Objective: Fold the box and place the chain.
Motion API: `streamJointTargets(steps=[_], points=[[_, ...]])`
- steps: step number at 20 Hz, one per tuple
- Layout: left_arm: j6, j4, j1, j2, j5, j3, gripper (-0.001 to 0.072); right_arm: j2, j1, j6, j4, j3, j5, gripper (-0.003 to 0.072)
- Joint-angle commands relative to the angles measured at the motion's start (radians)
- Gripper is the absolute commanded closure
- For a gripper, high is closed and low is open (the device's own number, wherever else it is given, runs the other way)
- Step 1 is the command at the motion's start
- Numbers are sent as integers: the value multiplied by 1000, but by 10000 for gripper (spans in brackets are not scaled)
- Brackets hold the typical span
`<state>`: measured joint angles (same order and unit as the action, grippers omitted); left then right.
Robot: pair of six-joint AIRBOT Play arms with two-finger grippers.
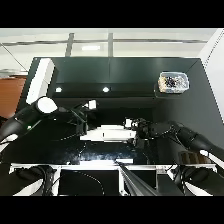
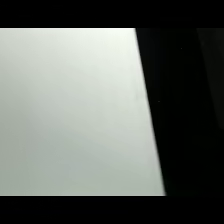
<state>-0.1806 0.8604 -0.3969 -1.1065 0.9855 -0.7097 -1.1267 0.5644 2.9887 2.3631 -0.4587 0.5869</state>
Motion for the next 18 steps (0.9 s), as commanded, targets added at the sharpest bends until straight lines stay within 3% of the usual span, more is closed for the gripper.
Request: streamJointTargets(steps=[1,2,5,9,14,16,18], points=[[-207,80,36,85,217,-1,630,0,1,-1,-8,0,0,208],[-216,66,35,84,264,1,681,-1,1,-1,-8,0,0,208],[-219,-141,14,74,262,31,681,0,1,-1,-8,0,0,208],[-212,-268,-82,54,18,46,681,-1,1,-1,-8,0,0,208],[-212,-263,-170,8,-390,46,682,-1,1,-1,-8,0,0,208],[-212,-263,-171,-32,-454,46,682,0,1,-1,-8,0,0,208],[-212,-263,-171,-79,-449,46,681,-1,1,-1,-8,0,0,208]])
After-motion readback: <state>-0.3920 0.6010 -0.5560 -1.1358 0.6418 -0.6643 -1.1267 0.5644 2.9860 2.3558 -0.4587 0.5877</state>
